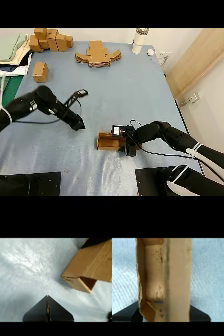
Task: Fold the box.
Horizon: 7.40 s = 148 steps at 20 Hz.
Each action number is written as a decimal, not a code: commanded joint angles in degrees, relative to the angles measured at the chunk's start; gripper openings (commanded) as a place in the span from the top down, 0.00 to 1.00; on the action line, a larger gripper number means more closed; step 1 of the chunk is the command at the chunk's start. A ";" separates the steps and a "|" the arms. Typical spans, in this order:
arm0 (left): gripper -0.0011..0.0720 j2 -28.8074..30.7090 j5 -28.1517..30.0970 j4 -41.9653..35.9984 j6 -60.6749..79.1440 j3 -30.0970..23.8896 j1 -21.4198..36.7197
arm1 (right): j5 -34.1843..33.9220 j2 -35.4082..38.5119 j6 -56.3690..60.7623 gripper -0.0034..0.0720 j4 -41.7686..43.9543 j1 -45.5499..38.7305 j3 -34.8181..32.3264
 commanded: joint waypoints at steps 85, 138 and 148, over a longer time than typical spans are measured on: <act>0.26 2.38 27.54 -23.65 58.51 -17.49 -19.82 | -13.51 21.94 70.66 0.03 3.06 0.50 4.20; 0.26 2.38 27.54 -23.65 58.51 -17.49 -19.82 | -9.53 14.32 72.26 0.68 -18.60 0.81 10.86; 0.26 2.38 27.54 -23.65 58.51 -17.49 -19.82 | -12.41 14.34 74.66 0.68 -17.57 0.81 10.88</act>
